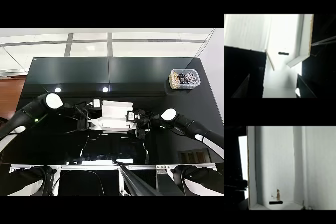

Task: Fold the box and place the chain.

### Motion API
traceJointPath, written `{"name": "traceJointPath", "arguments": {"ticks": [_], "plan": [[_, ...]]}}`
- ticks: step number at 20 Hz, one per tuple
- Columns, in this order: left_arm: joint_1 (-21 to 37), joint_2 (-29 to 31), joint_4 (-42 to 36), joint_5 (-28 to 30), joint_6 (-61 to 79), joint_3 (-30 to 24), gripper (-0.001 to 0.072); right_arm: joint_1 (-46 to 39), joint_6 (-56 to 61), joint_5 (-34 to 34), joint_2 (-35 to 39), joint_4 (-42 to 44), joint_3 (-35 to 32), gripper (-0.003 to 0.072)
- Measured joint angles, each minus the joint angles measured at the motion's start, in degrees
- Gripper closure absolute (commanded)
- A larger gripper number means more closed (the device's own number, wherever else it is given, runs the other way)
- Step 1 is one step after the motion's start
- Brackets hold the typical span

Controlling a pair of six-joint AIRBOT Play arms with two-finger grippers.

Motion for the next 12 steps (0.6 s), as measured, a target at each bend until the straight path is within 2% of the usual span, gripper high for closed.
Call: {"name": "traceJointPath", "arguments": {"ticks": [2, 4, 5, 7, 9, 10, 12], "plan": [[-0.5, -2.6, -0.5, 0.7, 2.1, 0.7, 0.0032, 0.0, 0.0, 0.0, 0.0, 0.0, 0.0, 0.0603], [-0.8, -4.3, -1.7, 0.4, 3.1, 1.1, 0.0163, 0.0, 0.0, 0.0, 0.0, 0.0, 0.0, 0.0603], [-0.8, -4.8, -2.6, 0.3, 3.5, 1.3, 0.0249, 0.0, 0.0, 0.0, 0.0, 0.0, 0.0, 0.0603], [-1.0, -5.4, -4.4, -1.0, 3.9, 1.4, 0.0504, 0.0, 0.0, 0.0, 0.0, 0.0, 0.0, 0.0603], [-1.0, -5.7, -5.5, -1.5, 4.2, 1.5, 0.052, 0.0, 0.0, 0.0, 0.0, 0.0, 0.0, 0.0603], [-1.1, -5.8, -5.8, -2.0, 4.3, 1.5, 0.0553, 0.0, 0.0, 0.0, 0.0, 0.0, 0.0, 0.0603], [-1.1, -6.0, -6.5, -2.1, 4.4, 1.6, 0.0553, 0.0, 0.0, 0.0, 0.0, 0.0, 0.0, 0.0603]]}}
